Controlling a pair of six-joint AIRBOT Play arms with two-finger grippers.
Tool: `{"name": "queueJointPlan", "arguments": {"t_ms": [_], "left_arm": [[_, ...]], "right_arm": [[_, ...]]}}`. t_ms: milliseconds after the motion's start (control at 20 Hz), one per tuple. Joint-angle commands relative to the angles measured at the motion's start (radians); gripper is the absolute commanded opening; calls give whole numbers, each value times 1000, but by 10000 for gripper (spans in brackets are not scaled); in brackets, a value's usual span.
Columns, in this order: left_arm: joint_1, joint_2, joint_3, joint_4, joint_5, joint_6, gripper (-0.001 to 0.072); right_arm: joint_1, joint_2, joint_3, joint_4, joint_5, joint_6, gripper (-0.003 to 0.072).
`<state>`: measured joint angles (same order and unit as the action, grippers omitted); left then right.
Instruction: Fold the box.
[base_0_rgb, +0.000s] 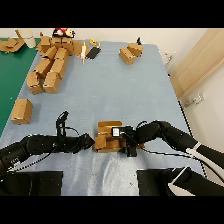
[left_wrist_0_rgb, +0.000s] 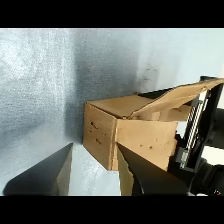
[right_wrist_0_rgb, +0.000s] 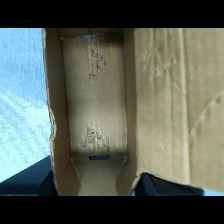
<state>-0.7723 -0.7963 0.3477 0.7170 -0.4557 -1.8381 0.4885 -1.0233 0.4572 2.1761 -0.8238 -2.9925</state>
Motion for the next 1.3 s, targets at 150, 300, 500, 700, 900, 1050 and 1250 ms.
{"name": "queueJointPlan", "arguments": {"t_ms": [150,300,500,700,900,1050,1250], "left_arm": [[-1,0,17,1,-18,-17,424],[-1,-1,56,32,-73,-14,435],[-31,-6,62,36,-75,-47,482],[-129,-73,119,254,-79,-250,483],[-176,-190,238,474,-172,-417,483],[-176,-270,322,542,-250,-501,483],[-199,-330,406,586,-323,-515,483]], "right_arm": [[0,0,0,0,0,0,534],[0,0,0,0,0,0,535],[0,0,0,0,0,0,534],[0,0,0,0,0,0,534],[0,0,0,0,0,0,535],[0,0,0,0,0,0,535],[0,0,0,0,0,0,534]]}}
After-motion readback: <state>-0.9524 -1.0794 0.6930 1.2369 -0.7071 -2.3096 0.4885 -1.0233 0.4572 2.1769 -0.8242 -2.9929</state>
